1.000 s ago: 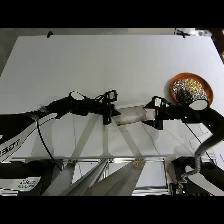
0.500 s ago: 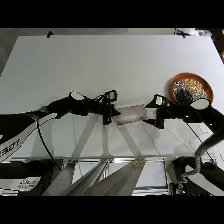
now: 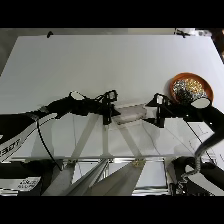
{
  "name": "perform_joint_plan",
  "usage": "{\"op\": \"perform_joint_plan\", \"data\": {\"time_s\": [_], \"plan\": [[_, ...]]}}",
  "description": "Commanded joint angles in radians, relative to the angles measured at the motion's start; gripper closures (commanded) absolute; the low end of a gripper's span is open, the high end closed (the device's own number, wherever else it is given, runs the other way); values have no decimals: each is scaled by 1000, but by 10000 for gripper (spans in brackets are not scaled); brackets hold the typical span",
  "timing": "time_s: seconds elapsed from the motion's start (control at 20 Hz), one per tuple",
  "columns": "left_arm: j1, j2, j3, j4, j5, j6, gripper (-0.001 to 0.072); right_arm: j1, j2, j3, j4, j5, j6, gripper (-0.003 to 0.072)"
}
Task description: Fold the box and place the chain.
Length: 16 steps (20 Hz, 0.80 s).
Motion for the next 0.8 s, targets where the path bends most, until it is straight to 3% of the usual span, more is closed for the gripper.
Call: {"op": "perform_joint_plan", "data": {"time_s": [0.0, 0.75], "plan": [[0, 0, 0, 0, 0, 0, 696, 15, -16, 1, 8, 0, -6, -3], [0, 0, 0, 0, 0, 0, 696, 70, -80, 13, -64, 31, 47, -3]]}}
